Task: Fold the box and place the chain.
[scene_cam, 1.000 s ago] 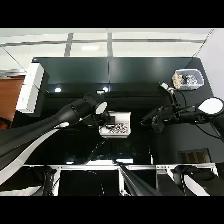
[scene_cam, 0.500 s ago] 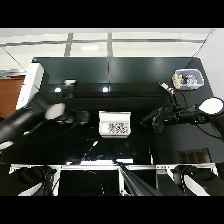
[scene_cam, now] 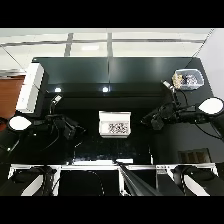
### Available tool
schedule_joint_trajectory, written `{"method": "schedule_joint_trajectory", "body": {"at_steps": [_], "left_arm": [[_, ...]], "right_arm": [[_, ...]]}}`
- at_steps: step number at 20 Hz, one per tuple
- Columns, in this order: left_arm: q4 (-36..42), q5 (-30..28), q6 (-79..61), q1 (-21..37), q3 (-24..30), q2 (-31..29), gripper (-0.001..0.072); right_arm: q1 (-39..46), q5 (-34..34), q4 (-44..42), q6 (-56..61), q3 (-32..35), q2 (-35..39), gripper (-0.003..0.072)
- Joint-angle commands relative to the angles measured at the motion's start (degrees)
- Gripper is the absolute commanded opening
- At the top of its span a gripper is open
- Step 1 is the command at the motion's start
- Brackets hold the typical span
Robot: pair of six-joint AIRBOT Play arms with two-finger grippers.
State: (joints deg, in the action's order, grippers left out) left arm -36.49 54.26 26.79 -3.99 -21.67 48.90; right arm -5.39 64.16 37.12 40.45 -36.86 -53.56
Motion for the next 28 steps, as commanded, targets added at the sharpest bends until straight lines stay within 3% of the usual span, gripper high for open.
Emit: {"method": "schedule_joint_trajectory", "body": {"at_steps": [1,5,8,11,17,28], "left_arm": [[6.4,-0.7,-30.5,2.0,1.9,0.9,0.0711],[5.0,-1.7,-39.6,-1.2,-1.1,7.2,0.0712],[-5.0,-1.8,-40.1,-10.8,-6.4,14.6,0.0712],[-2.6,-4.8,-40.1,-17.2,-9.5,19.6,0.0712],[3.8,-4.1,-40.1,-15.6,-11.8,24.5,0.0712],[8.5,-4.8,-44.9,-15.8,-11.9,26.3,0.0712]], "right_arm": [[0.0,-0.6,0.0,1.2,0.0,0.0,0.0384],[0.0,-1.4,0.0,1.2,0.0,0.0,0.0384],[0.0,-1.6,0.0,1.2,0.0,0.0,0.0384],[0.0,-1.6,-0.2,1.2,0.0,0.0,0.0384],[0.0,-1.2,-0.2,1.2,0.0,0.0,0.0384],[0.0,0.2,-0.7,1.2,0.0,0.0,0.0385]]}}
